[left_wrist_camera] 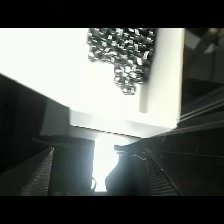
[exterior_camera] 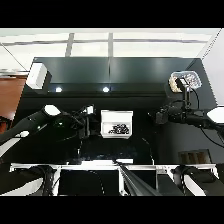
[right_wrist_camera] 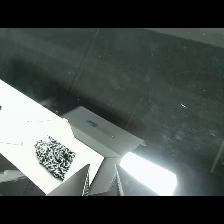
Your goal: Fold the box and place the chain.
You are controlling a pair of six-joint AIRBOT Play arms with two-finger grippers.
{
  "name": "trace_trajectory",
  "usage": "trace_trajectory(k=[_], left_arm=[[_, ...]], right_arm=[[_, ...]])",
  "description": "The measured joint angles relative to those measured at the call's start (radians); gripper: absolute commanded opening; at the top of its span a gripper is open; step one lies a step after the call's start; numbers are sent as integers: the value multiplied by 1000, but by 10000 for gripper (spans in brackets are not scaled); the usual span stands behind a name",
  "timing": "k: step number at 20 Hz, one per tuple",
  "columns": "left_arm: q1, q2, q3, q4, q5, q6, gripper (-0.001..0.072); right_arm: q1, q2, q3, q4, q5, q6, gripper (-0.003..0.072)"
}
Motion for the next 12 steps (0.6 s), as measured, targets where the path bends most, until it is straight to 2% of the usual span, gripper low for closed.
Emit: trace_trajectory(k=[7,12], left_arm=[[7,-36,30,-11,-29,53,708],[-23,-39,33,25,-43,60,708]], right_arm=[[0,0,0,2,0,1,195],[0,0,0,2,0,1,195]])
